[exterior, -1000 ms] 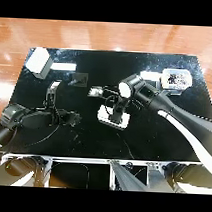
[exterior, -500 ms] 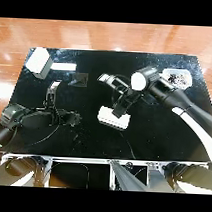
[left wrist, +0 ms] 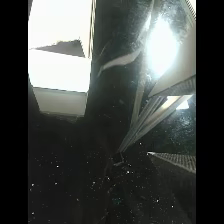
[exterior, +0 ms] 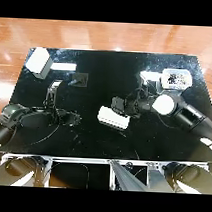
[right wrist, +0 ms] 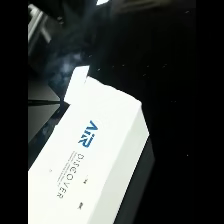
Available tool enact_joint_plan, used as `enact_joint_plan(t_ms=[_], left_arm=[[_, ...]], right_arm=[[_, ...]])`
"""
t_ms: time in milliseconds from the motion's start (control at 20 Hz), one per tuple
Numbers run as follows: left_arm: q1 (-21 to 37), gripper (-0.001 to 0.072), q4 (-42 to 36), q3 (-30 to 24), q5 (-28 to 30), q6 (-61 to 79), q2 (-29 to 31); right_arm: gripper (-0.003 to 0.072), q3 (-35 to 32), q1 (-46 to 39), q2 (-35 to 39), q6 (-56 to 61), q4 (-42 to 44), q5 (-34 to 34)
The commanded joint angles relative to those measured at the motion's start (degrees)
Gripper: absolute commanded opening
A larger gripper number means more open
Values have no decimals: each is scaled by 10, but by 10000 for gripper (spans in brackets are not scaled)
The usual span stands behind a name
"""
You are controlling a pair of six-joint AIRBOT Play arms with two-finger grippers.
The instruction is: Fold the box and place the chain.
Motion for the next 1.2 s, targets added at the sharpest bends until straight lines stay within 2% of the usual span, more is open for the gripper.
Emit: enact_joint_plan(t_ms=[0,150,350,1150], left_arm=[[0,439,-1,0,1,2,0],[0,439,-1,0,1,2,0],[0,439,-1,0,0,2,0],[0,439,-1,0,0,2,0]], right_arm=[[30,-40,14,5,50,30,-51],[30,-40,-2,5,24,21,24],[30,-40,-12,5,23,10,5],[30,-40,-10,-36,-5,-1,35]])
